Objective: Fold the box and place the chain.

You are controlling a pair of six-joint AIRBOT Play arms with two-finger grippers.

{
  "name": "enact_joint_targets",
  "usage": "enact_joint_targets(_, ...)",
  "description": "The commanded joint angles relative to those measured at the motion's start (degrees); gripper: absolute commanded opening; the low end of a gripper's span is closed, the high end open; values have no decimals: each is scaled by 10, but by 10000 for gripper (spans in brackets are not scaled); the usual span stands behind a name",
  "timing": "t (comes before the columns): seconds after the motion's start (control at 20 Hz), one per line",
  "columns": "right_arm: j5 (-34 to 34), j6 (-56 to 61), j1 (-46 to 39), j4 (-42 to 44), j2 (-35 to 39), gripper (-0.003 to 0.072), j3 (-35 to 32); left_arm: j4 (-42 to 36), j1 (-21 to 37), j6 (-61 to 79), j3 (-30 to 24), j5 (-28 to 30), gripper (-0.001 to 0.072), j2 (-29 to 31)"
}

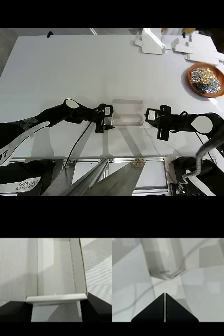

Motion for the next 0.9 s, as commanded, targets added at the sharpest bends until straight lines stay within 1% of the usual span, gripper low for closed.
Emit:
enact_joint_targets(0.0,36,-96,0,-25,3,26,0,0,0,0,0,0,254,0)
enact_joint_targets(0.15,14,-127,0,-26,-11,178,0,0,0,0,0,0,254,0)
enact_joint_targets(0.2,3,-137,0,-25,-21,202,0,0,0,0,0,0,254,0)
enact_joint_targets(0.45,-35,-155,0,-24,-96,199,0,0,0,0,0,0,254,0)
enact_joint_targets(0.5,-43,-155,0,-17,-108,180,0,0,0,0,0,0,254,0)
enact_joint_targets(0.55,-50,-155,0,-4,-114,153,0,0,0,0,0,0,254,0)
enact_joint_targets(0.7,-79,-156,0,45,-115,157,0,0,0,0,0,0,254,0)
enact_joint_targets(0.85,-80,-195,0,94,-118,162,0,0,0,0,0,0,254,0)
